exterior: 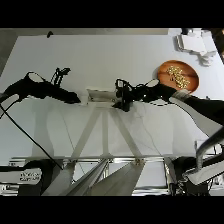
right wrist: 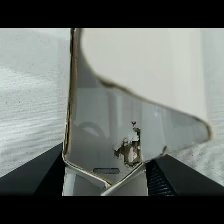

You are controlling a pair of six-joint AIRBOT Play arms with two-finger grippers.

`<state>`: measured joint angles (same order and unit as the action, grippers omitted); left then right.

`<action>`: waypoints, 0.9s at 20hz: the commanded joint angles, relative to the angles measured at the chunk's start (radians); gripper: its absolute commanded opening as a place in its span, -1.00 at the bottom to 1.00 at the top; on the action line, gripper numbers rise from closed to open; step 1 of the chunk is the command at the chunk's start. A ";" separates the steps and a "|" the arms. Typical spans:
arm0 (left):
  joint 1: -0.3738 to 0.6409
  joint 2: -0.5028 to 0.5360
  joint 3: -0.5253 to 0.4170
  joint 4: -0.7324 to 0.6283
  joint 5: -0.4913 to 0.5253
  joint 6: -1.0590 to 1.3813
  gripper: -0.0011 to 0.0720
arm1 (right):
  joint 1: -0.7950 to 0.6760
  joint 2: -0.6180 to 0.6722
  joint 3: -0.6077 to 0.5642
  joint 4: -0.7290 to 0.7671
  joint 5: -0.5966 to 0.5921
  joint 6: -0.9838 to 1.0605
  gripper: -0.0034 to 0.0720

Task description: Fold the box and place the chain.

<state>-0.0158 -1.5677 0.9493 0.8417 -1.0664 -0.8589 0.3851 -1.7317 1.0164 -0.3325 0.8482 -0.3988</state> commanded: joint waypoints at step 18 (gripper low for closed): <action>0.005 0.038 -0.034 -0.081 -0.002 0.070 -0.96 | 0.000 0.000 0.001 0.000 0.001 0.000 0.22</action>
